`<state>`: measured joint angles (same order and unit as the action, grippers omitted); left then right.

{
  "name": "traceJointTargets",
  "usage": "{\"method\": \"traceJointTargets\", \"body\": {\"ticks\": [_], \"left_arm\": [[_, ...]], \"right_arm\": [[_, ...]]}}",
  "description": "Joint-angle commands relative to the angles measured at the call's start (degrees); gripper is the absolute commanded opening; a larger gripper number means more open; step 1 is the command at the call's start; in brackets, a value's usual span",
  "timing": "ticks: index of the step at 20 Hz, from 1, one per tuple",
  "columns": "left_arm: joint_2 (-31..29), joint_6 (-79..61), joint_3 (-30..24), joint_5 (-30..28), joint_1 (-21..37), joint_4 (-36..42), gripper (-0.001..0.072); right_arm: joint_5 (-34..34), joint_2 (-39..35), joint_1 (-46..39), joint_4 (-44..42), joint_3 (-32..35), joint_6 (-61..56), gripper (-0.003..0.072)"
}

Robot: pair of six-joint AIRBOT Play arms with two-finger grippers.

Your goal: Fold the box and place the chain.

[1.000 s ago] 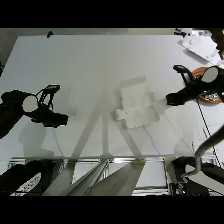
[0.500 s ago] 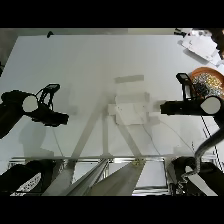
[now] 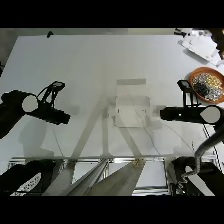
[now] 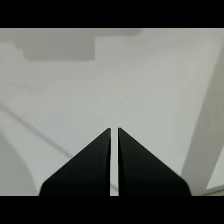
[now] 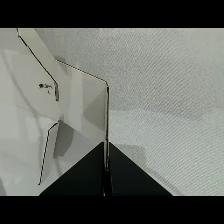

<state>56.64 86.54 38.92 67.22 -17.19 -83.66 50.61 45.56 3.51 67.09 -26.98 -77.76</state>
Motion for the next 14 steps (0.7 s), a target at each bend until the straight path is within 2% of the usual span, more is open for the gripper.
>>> {"method": "traceJointTargets", "body": {"ticks": [1, 2, 4, 5, 6, 7, 8, 11, 12, 14], "left_arm": [[0.09, -14.56, -0.02, -8.79, -0.04, 10.56, 0.0012], [0.09, -21.64, -0.02, -12.61, -0.02, 18.01, 0.0075], [0.28, -30.1, 0.02, -22.82, 0.0, 34.86, 0.0491], [0.96, -33.73, 0.35, -27.21, -0.02, 42.66, 0.0524], [2.34, -38.62, 1.03, -28.28, -0.02, 48.94, 0.052], [4.66, -42.4, 2.19, -26.53, 0.09, 52.89, 0.0503], [8.15, -45.94, 3.76, -22.84, 0.09, 54.95, 0.0478], [21.24, -55.84, 9.09, -9.88, 0.15, 59.06, 0.048], [25.57, -58.64, 11.26, -6.88, 0.15, 60.33, 0.0483], [31.98, -63.19, 15.32, -4.61, 0.13, 61.88, 0.0482]], "right_arm": [[0.2, -0.13, 0.07, -0.15, 0.24, -0.02, 0.0005], [0.22, -0.13, 0.07, -0.35, 0.24, -0.02, 0.0005], [0.68, -0.13, 0.07, -1.55, 0.24, 0.26, 0.0006], [1.14, -0.13, 0.07, -2.01, 0.24, 0.26, 0.0006], [1.49, -0.13, 0.07, -2.03, 0.24, 0.26, 0.0006], [1.6, -0.13, 0.07, -2.01, 0.24, 0.26, 0.0006], [1.55, -0.13, 0.07, -2.01, 0.24, 0.31, 0.0006], [2.05, -0.13, 0.07, -2.03, 0.24, 0.33, 0.0006], [2.38, -0.13, 0.07, -2.01, 0.24, 0.35, 0.0006], [2.51, -0.13, 0.07, -2.01, 0.24, 0.52, 0.0006]]}}
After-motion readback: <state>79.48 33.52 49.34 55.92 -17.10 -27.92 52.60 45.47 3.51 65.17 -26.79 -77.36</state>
